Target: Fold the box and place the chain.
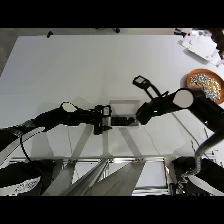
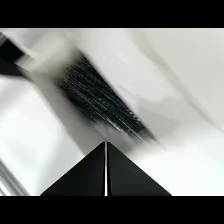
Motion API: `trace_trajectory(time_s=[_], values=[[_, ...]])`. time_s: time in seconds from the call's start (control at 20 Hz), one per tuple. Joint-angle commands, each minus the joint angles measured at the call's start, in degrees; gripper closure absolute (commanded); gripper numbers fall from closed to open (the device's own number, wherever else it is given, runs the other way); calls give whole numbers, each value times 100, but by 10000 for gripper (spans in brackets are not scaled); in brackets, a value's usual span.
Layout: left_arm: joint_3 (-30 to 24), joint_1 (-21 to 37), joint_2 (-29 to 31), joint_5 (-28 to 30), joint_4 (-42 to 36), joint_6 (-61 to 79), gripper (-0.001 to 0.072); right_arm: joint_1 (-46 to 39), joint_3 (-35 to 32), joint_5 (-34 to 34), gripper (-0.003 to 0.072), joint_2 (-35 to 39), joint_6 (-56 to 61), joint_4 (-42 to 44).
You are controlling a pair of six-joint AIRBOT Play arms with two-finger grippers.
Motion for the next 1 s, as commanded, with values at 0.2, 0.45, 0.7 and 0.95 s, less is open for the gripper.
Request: trace_trajectory(time_s=[0.2, 0.45, 0.7, 0.95], values=[[0, 2, 4, 0, 0, 0, 390, -1178, 437, -166, 673, -201, 1108, -1917], [0, 2, 4, 0, 0, 0, 390, -1029, 1574, -743, 677, -1519, 470, -981], [0, 2, 4, 2, 0, 0, 390, -354, 2900, 243, 677, -2743, -621, -332], [0, 2, 4, 0, 0, 0, 390, 466, 2951, 621, 677, -2796, -935, -975]])
